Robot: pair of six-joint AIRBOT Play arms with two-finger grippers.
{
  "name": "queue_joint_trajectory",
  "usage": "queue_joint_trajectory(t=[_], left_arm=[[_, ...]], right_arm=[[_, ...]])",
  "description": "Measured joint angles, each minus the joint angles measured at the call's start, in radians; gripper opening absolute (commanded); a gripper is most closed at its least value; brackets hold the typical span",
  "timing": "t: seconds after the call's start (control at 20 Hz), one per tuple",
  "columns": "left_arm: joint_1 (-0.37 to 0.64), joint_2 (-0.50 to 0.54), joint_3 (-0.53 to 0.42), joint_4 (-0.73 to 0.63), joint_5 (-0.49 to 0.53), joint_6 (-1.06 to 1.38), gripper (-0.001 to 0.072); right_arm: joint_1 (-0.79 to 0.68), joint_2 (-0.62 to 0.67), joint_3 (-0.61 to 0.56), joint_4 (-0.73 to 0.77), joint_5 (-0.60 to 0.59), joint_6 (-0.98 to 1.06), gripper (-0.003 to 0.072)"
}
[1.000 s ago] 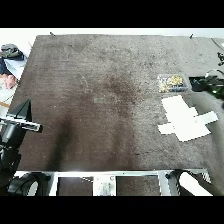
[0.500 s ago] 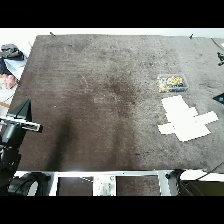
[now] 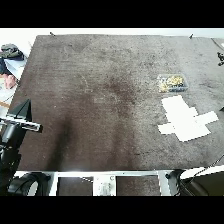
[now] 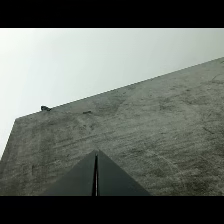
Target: Fold the box and place the chain.
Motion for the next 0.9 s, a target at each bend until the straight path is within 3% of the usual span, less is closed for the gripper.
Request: queue_joint_trajectory(t=[0.35, 0.65, 0.8, 0.85, 0.9], left_arm=[[0.000, 0.000, 0.000, 0.000, 0.000, 0.000, 0.0014], [0.000, 0.000, 0.000, 0.000, 0.000, 0.000, 0.0013], [0.000, 0.000, 0.000, 0.000, 0.000, 0.000, 0.0013], [0.000, 0.000, 0.000, 0.000, 0.000, 0.000, 0.0014], [0.000, 0.000, 0.000, 0.000, 0.000, 0.000, 0.0013]], right_arm=[[-0.002, -0.116, 0.027, -0.013, 0.023, -0.076, 0.0384], [-0.003, -0.191, 0.029, 0.072, 0.090, -0.115, 0.0384], [-0.002, -0.217, 0.029, 0.116, 0.164, -0.117, 0.0321], [-0.003, -0.223, 0.027, 0.125, 0.186, -0.117, 0.0226], [-0.003, -0.227, 0.026, 0.132, 0.207, -0.117, 0.0225]])
